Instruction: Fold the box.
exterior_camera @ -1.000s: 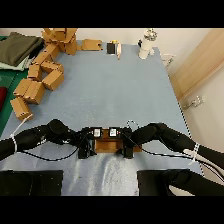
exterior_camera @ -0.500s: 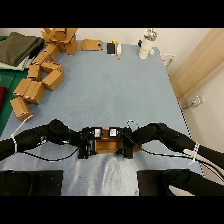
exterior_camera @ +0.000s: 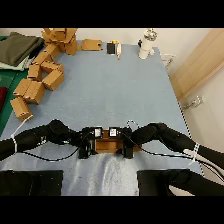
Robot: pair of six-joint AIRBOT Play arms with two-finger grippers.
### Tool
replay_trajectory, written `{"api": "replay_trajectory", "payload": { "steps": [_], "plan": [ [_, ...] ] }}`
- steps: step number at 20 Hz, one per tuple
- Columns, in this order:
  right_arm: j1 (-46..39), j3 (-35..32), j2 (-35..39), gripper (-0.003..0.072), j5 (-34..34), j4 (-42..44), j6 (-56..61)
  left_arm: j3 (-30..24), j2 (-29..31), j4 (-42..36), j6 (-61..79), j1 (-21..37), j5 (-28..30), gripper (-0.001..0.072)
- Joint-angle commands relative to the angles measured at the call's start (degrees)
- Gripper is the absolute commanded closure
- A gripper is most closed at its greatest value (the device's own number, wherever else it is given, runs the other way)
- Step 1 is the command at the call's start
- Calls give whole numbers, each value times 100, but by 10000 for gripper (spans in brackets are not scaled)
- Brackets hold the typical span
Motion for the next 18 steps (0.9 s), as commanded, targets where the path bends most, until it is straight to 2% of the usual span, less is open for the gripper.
{"api": "replay_trajectory", "payload": {
  "steps": [1, 18],
  "plan": [
    [4, 4, 4, 187, 2, 2, 0, 4, -2, -11, -7, -2, 50, 246],
    [4, 4, 4, 187, -28, 55, -2, 4, -2, -11, -7, -2, 46, 246]
  ]
}}
